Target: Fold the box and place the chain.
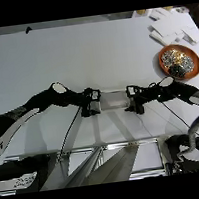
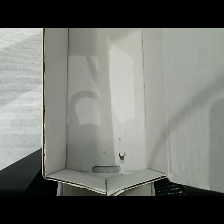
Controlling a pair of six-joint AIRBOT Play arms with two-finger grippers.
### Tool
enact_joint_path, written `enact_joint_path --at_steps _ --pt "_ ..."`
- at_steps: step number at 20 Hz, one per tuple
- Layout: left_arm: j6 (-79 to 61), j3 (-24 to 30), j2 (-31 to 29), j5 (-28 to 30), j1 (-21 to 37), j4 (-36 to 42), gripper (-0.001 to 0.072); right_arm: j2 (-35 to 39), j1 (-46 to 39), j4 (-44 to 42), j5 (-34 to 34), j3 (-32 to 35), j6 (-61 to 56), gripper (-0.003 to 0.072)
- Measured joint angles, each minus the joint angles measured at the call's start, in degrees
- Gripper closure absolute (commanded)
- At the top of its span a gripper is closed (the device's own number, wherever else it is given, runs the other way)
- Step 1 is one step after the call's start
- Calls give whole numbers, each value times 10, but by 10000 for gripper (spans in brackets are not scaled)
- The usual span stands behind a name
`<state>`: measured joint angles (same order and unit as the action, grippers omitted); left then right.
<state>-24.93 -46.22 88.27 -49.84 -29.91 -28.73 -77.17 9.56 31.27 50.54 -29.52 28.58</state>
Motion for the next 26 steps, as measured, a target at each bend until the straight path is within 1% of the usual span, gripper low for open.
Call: enact_joint_path --at_steps 6,10,11,13,14,15,17,18,19,20,21,22,26 --pt "-4 0 7 -2 -9 12 10 0 0 0 0 0 0 389" --pt "-5 0 20 10 -21 45 22 0 0 0 0 0 0 389" --pt "-6 0 23 14 -25 50 56 0 0 0 0 0 0 389" --pt "-2 0 26 21 -30 59 407 0 0 0 0 0 0 389" --pt "-2 0 27 23 -32 61 474 0 0 0 1 0 1 389" --pt "-2 0 28 23 -33 63 509 0 0 0 1 0 1 389" --pt "-2 0 29 25 -35 65 501 0 0 1 1 0 2 389" --pt "-2 0 30 25 -35 66 482 0 0 1 1 0 2 389" --pt "-2 0 30 26 -35 67 341 0 0 1 1 0 1 389" --pt "0 0 30 27 -34 67 163 0 0 1 1 0 1 389" --pt "2 0 30 28 -32 68 47 0 0 1 1 0 1 389" --pt "5 0 30 31 -29 69 16 0 0 0 0 0 -1 389" --pt "7 13 22 26 -11 72 15 0 0 -1 -1 0 -2 389"
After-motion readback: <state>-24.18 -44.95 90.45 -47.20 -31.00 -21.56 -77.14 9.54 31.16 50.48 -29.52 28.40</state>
